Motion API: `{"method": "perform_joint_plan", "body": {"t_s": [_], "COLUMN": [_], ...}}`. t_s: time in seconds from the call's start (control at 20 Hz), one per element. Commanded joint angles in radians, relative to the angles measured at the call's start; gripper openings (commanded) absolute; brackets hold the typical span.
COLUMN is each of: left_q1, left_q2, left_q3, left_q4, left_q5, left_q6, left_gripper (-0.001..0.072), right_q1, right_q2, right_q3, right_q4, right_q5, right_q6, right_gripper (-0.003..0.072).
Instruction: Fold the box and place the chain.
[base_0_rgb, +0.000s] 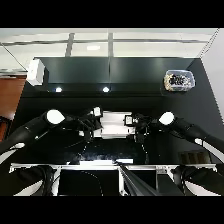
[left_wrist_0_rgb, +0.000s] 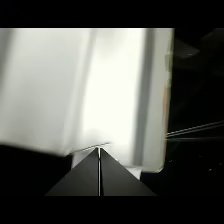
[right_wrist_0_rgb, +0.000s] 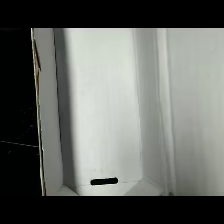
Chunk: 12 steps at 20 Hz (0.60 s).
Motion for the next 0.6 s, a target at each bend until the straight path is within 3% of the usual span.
{"method": "perform_joint_plan", "body": {"t_s": [0.0, 0.1, 0.25, 0.4, 0.55], "left_q1": [0.103, 0.222, 0.392, 0.510, 0.537], "left_q2": [0.104, 0.151, 0.151, 0.118, 0.045], "left_q3": [0.008, 0.008, 0.002, -0.035, -0.072], "left_q4": [0.219, 0.350, 0.374, 0.327, 0.208], "left_q5": [-0.053, -0.145, -0.287, -0.312, -0.369], "left_q6": [-0.394, -0.636, -0.859, -1.253, -1.231], "left_gripper": [0.0026, 0.0027, 0.0026, 0.0028, 0.0027], "right_q1": [0.001, 0.001, 0.001, 0.001, 0.001], "right_q2": [0.000, 0.000, 0.000, 0.000, 0.000], "right_q3": [0.000, 0.000, 0.000, 0.000, 0.000], "right_q4": [0.000, 0.000, 0.000, 0.000, 0.000], "right_q5": [-0.001, -0.001, -0.001, -0.001, -0.001], "right_q6": [0.001, 0.001, 0.001, 0.001, 0.001], "right_gripper": [0.0183, 0.0183, 0.0183, 0.0183, 0.0183]}}
